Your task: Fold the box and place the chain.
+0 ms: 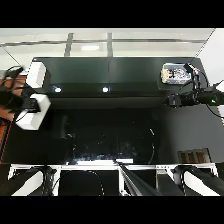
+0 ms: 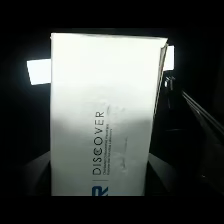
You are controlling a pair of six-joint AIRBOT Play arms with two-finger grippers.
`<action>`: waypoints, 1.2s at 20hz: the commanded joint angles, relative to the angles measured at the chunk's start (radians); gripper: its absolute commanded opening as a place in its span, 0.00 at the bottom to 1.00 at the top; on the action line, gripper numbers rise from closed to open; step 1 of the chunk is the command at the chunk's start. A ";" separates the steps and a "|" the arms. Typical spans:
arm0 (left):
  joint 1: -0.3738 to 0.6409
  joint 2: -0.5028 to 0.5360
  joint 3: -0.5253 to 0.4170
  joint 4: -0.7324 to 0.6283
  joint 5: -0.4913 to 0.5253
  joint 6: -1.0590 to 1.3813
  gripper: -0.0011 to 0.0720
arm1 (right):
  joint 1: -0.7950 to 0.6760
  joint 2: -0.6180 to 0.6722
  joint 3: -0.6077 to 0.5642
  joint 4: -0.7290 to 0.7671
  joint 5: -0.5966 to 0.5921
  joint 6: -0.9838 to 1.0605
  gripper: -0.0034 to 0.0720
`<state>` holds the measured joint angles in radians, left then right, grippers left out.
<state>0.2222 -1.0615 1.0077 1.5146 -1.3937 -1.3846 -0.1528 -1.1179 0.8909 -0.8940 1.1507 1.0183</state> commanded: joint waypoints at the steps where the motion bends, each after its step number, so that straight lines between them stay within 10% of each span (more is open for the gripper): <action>1: 0.270 0.005 -0.070 -0.008 0.108 0.044 0.39 | -0.001 0.000 0.001 -0.001 -0.017 -0.002 0.06; 12: 0.293 -0.460 0.227 -0.167 0.262 0.263 0.39 | -0.001 0.000 0.001 0.000 -0.033 -0.002 0.06; 22: 0.213 -0.660 0.487 -0.187 0.238 0.262 0.39 | 0.000 0.000 0.001 0.003 -0.033 -0.001 0.06; 24: 0.206 -0.680 0.511 -0.198 0.231 0.251 0.67 | 0.000 0.000 0.001 0.003 -0.033 -0.001 0.06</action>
<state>0.4412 -1.7050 1.4742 1.3312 -1.1561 -1.1248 -0.1528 -1.1179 0.8909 -0.8917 1.1172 1.0168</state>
